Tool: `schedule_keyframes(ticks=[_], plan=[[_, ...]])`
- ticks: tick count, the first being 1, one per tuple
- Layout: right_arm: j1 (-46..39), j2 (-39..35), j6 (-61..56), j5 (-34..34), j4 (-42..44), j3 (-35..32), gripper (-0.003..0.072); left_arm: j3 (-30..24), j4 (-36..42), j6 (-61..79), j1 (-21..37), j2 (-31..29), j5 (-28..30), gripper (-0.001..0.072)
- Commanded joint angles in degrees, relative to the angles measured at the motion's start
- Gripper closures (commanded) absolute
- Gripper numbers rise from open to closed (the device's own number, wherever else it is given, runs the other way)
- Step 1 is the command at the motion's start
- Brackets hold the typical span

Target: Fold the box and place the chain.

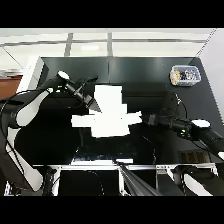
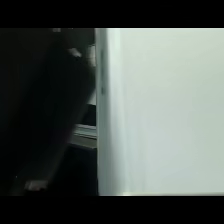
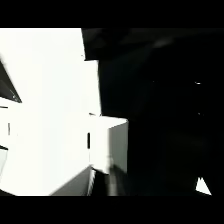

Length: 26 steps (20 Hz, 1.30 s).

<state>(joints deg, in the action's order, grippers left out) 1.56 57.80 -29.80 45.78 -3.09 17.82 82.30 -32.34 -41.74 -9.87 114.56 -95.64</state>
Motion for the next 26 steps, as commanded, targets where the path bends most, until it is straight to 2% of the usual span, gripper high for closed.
schedule_keyframes(ticks=[1,3,6,7,9,12,14,17,21,23,26], plan=[[-1.2,-0.04,-0.98,0.13,-1.55,0.52,0.0057,0.7,-1.14,0.11,-0.02,-0.22,0.68,0.0688],[-4.31,-0.04,-1.6,3.96,-6.64,4.07,0.0058,0.57,-2.45,0.02,-0.83,-2.4,1.77,0.0689],[-9.57,-0.04,-6.49,13.94,-22.05,14.82,0.0059,-3.52,-3.61,4.59,-2.47,-10.4,5.25,0.0689],[-11.23,-0.04,-8.76,18.4,-26.32,18.67,0.0059,-7.1,-3.02,7.28,-2.99,-14.38,7.96,0.0689],[-14.21,-0.04,-10.58,26.08,-30.56,24.72,0.0059,-18.27,1.33,15.72,-3.87,-24.3,16.35,0.0688],[-14.58,-0.02,-8.41,27.67,-31.5,26.62,0.0059,-33.77,11.65,38.21,-5.46,-35.34,28.89,0.0687],[-12.5,-0.02,-4.5,28.81,-34.67,26.62,0.0059,-38.77,14.14,52.92,-6.86,-37.31,33.64,0.0686],[-7.76,-0.02,-2.49,29.7,-41.09,26.62,0.0059,-39.23,8.09,57.92,-10.29,-35.78,37.68,0.0686],[-3.76,-0.02,-2.47,28.24,-41.11,26.62,0.0059,-39.23,6.84,58.07,-13.9,-35.1,50.03,0.0686],[-2.1,-0.02,-2.38,27.87,-41.4,26.6,0.0059,-39.23,2.95,58.01,-15.02,-34.71,53.83,0.0686],[1.07,0.0,-2.27,24.46,-41.53,24.46,0.006,-39.23,-1.68,56.41,-14.93,-34.36,54.86,0.0686]])
